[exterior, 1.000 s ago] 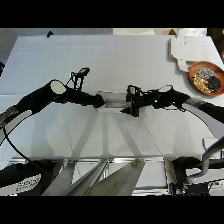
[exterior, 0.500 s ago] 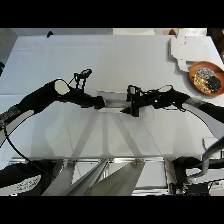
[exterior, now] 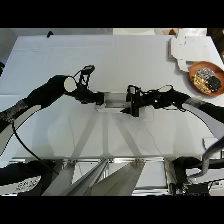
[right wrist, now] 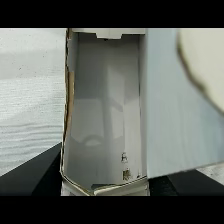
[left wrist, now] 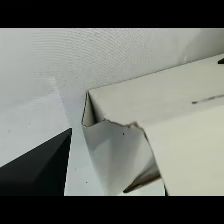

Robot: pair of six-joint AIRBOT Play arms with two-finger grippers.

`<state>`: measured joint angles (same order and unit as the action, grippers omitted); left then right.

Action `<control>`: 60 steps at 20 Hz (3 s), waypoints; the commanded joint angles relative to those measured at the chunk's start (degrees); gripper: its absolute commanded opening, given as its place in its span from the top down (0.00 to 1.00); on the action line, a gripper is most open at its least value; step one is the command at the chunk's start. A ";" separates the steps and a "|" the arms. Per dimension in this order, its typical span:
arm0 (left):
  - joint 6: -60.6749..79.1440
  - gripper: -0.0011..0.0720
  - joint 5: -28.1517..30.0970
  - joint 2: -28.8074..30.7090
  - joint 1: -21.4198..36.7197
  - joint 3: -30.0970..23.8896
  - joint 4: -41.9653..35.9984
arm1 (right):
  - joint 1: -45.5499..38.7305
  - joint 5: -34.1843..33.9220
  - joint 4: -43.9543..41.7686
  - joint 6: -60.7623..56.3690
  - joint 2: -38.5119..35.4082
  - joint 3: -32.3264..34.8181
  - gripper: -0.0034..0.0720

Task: Fold the box and place the chain.

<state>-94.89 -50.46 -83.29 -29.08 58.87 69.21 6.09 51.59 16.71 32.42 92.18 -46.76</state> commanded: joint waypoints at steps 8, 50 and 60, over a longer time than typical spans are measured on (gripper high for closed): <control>-14.08 0.39 -6.45 -5.20 -4.02 6.93 13.40 | 0.02 0.04 0.00 0.00 -0.04 -0.02 0.38; -30.08 0.97 -12.33 -10.58 -11.50 13.64 20.63 | 0.02 0.04 0.00 0.00 -0.04 -0.02 0.38; -30.40 0.32 -11.78 -10.56 -11.47 13.64 20.37 | 0.02 0.04 0.00 0.00 -0.04 -0.02 0.38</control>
<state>-125.16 -61.54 -93.91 -40.64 72.49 88.66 6.13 52.07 16.21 32.40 92.18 -46.76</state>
